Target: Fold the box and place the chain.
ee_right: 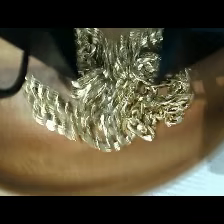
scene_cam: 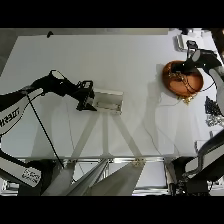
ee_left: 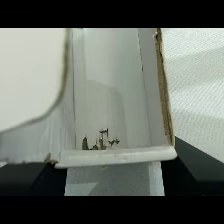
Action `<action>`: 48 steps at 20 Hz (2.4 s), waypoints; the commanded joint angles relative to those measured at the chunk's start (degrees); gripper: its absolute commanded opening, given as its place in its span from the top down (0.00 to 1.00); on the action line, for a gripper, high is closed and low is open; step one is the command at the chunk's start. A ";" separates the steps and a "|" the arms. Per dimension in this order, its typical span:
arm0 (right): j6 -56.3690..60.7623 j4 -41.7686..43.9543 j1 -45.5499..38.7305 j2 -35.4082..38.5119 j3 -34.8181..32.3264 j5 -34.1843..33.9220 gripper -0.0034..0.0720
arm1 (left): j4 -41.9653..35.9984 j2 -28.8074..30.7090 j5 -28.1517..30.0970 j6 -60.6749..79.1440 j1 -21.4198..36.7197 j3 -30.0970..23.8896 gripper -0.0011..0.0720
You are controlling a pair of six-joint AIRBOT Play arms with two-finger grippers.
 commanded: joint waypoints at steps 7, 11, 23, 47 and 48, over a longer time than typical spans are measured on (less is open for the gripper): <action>0.61 0.55 1.49 0.94 2.25 3.78 0.94 | 0.00 0.04 0.02 0.02 0.04 0.02 0.91; 0.28 -3.21 1.64 8.76 1.77 11.32 0.94 | 0.00 0.04 0.02 0.02 0.04 0.02 0.91; -6.62 -5.40 22.10 45.13 -31.45 19.61 0.94 | 0.00 0.04 0.02 -0.04 0.04 0.02 0.91; -23.37 33.97 47.56 31.36 -27.82 -13.77 0.94 | 0.00 0.04 0.02 -0.07 0.04 0.02 0.91; -23.32 33.94 47.56 30.40 -27.78 -13.66 0.94 | 0.00 0.04 0.02 -0.07 0.04 0.02 0.91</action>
